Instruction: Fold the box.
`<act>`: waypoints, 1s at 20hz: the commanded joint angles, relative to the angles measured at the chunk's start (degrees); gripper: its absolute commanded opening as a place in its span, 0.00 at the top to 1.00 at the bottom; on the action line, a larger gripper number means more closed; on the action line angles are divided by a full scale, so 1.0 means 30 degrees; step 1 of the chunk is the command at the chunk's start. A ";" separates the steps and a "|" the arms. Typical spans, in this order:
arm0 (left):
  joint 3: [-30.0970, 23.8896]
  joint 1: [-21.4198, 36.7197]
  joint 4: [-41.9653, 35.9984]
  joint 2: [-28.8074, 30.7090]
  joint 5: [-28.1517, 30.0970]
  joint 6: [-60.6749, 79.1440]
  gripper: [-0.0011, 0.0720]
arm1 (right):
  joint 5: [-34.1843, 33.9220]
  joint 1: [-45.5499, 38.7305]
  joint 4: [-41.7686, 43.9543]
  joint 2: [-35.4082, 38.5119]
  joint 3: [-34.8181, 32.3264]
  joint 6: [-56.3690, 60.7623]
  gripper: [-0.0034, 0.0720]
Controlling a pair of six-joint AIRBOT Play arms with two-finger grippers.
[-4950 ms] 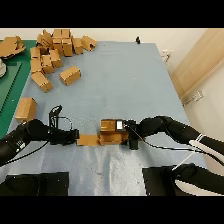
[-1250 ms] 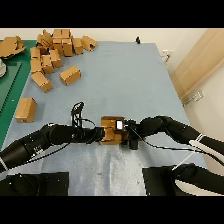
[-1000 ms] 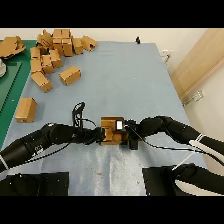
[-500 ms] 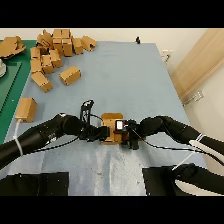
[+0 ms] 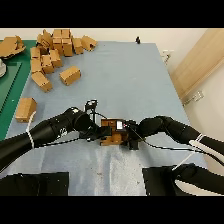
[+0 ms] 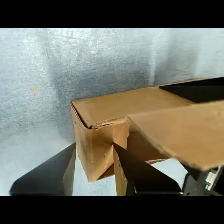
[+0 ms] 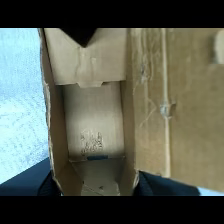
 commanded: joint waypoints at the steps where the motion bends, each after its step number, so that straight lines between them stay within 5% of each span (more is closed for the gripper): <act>1: 0.0197 -0.0036 0.0780 -0.0102 -0.0219 -0.1603 0.49 | -0.0022 0.0000 -0.0044 0.0000 0.0000 0.0000 0.28; 12: 0.3708 -0.2047 0.2914 -0.4350 -0.2448 -0.3599 0.49 | -0.0029 0.0000 -0.0058 0.0000 0.0000 0.0000 0.28; 19: 0.3876 -0.2040 0.3475 -0.4605 -0.2601 -0.3796 0.49 | -0.0029 0.0000 -0.0058 0.0000 0.0000 0.0000 0.28; 20: 0.3876 -0.2011 0.3475 -0.4605 -0.2594 -0.3861 0.63 | -0.0029 0.0000 -0.0058 0.0000 0.0000 0.0000 0.28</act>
